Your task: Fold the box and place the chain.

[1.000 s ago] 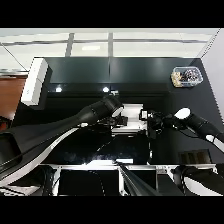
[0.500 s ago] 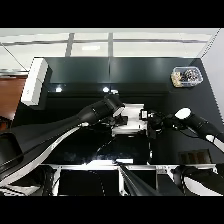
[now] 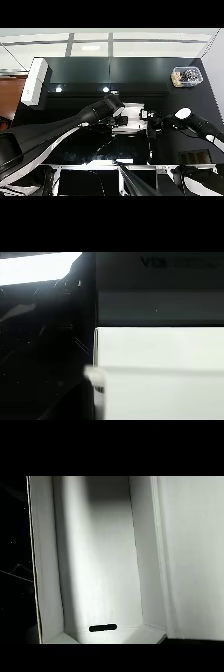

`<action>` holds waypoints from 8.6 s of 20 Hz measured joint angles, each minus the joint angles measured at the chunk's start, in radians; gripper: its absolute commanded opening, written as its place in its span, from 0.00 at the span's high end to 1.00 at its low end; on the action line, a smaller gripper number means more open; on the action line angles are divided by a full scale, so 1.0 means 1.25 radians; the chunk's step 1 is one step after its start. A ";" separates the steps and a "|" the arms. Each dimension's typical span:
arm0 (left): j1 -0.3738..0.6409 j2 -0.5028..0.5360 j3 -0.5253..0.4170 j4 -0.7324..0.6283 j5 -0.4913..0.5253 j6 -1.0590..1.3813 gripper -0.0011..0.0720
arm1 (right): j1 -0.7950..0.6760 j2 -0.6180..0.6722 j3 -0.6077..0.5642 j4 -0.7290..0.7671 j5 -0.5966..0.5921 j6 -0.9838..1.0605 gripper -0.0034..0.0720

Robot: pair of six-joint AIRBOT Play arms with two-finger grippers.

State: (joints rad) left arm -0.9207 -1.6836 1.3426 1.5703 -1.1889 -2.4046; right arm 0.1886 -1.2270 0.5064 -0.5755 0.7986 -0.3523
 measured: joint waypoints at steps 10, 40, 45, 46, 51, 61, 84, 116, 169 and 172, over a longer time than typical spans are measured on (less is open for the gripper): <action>0.010 0.000 0.000 0.002 0.002 0.004 0.95 | 0.000 0.030 0.005 -0.047 0.010 0.082 0.00; 0.013 0.000 0.000 -0.009 0.004 0.016 0.95 | 0.000 0.045 0.010 0.037 0.071 0.129 0.69; 0.013 0.000 0.000 -0.010 0.005 0.016 0.95 | 0.000 0.038 0.010 0.042 0.074 0.129 0.69; 0.013 0.000 0.000 -0.010 0.005 0.016 0.95 | 0.000 0.038 0.010 0.042 0.075 0.129 0.69; 0.013 0.000 0.000 -0.013 0.005 0.015 0.95 | 0.000 0.038 0.010 0.044 0.066 0.129 0.67; 0.013 0.000 0.000 -0.013 0.007 0.013 0.95 | -0.012 0.055 0.015 0.028 0.061 0.196 0.94; 0.013 0.000 0.000 -0.013 0.005 0.015 0.95 | -0.357 0.112 -0.041 -0.203 0.241 1.258 0.94; 0.013 0.000 0.000 -0.013 0.006 0.015 0.95 | 0.038 0.033 0.146 -0.191 0.157 1.404 0.31; 0.014 0.000 0.000 -0.017 0.009 0.016 0.95 | 0.331 -0.114 0.366 -0.659 0.275 1.977 0.70; 0.013 0.000 0.000 -0.017 0.007 0.016 0.95 | 0.331 -0.121 0.367 -0.666 0.290 1.981 0.89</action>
State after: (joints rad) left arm -0.9039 -1.6840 1.3426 1.5494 -1.1801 -2.3852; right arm 0.6029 -1.3777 0.9649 -1.4078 1.1610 2.1242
